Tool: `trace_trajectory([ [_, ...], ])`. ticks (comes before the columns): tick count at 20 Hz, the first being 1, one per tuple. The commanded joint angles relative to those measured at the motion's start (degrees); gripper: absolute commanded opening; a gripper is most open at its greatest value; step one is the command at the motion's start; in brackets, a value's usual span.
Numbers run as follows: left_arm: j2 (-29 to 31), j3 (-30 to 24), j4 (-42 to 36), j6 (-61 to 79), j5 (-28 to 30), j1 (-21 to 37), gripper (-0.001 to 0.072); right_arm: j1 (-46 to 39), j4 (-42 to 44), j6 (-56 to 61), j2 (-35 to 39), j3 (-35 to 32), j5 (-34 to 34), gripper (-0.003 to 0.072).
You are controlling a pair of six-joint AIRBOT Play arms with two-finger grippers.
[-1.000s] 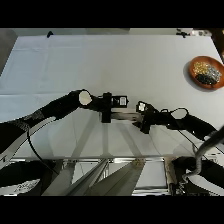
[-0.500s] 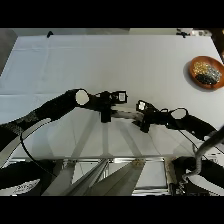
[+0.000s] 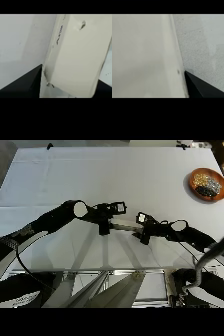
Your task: Fold the box and place the chain.
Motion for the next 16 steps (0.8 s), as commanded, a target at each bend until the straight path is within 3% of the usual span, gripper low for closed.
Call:
trace_trajectory([
  [1, 2.73, 0.04, 3.21, -4.07, -2.40, 2.08, 0.0424, 0.04, 0.04, -0.02, 0.07, -0.04, 0.24, 0.0411],
  [8, 11.98, 0.04, 5.68, -17.68, -18.01, 9.53, 0.0414, 0.04, 0.02, -0.02, 0.07, -0.04, 0.24, 0.0411],
  [9, 12.94, 0.04, 5.66, -20.35, -20.37, 9.88, 0.0380, 0.04, 0.04, -0.02, 0.07, -0.04, 0.24, 0.0411],
  [10, 13.53, 0.04, 5.55, -22.86, -22.18, 9.81, 0.0261, 0.04, 0.02, -0.02, 0.07, -0.04, 0.22, 0.0411],
  [11, 13.73, 0.04, 4.72, -24.22, -24.17, 9.62, 0.0095, 0.04, 0.04, -0.02, 0.07, -0.04, 0.24, 0.0411],
  [12, 13.64, 0.04, 2.73, -24.11, -25.86, 9.46, 0.0011, 0.02, 0.02, -0.02, 0.07, -0.04, 0.24, 0.0411],
  [16, 13.53, 0.04, -5.18, -23.87, -22.91, 6.82, 0.0008, 0.04, 0.04, -0.02, 0.07, -0.04, 0.24, 0.0411],
])
